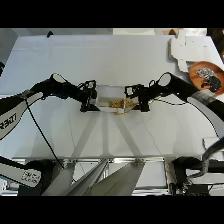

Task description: Fold the box and place the chain.

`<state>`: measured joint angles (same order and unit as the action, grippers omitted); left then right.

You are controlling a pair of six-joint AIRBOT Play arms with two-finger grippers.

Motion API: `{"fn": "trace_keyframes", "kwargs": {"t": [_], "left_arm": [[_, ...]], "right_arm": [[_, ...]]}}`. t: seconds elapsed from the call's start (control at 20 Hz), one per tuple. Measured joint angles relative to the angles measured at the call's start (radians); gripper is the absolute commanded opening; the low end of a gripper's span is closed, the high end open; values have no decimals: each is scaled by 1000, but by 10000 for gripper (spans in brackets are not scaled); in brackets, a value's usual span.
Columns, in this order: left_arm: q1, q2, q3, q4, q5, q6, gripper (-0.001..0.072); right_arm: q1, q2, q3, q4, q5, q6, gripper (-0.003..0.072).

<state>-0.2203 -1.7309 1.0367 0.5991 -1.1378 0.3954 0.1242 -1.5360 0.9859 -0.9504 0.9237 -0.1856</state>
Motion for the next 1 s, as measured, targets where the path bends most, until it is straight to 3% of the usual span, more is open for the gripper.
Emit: {"fn": "trace_keyframes", "kwargs": {"t": [0.1,0.2,0.45,0.5,0.75,1.0], "left_arm": [[0,0,0,0,0,0,331],[0,0,0,0,0,0,331],[0,0,0,0,0,0,331],[0,0,0,0,0,0,331],[0,0,0,0,0,0,331],[0,0,0,0,0,0,331]], "right_arm": [[0,-23,0,6,-7,-15,567],[0,-40,0,11,-7,-22,469],[0,-53,0,20,-3,-31,48],[0,-55,0,20,-3,-31,12],[0,-47,-1,12,2,17,11],[0,42,-2,10,11,88,10]]}}
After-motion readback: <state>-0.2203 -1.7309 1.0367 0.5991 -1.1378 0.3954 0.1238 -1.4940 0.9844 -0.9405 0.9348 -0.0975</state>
